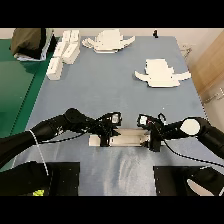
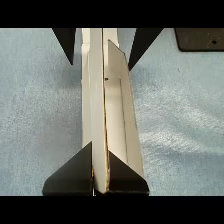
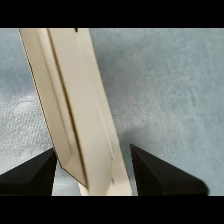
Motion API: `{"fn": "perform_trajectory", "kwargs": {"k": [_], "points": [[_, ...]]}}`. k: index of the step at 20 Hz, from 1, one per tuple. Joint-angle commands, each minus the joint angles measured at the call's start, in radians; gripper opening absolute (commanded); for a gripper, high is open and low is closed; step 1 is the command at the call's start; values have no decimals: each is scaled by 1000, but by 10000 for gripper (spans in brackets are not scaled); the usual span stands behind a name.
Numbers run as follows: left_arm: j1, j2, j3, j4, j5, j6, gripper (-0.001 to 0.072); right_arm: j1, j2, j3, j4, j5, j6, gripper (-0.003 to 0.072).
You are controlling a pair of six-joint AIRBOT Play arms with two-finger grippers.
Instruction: Fold the box.
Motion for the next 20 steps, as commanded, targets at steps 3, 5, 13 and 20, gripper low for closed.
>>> {"fn": "perform_trajectory", "kwargs": {"k": [3,5,13,20], "points": [[0,0,0,0,0,0,18,-19,57,-48,33,59,-78,720],[0,0,0,0,0,0,18,-19,90,-108,57,-33,-122,720],[0,0,0,0,0,0,18,-19,30,-143,204,-155,-335,720],[0,0,0,0,0,0,18,-19,100,-143,87,-134,-119,710]]}}
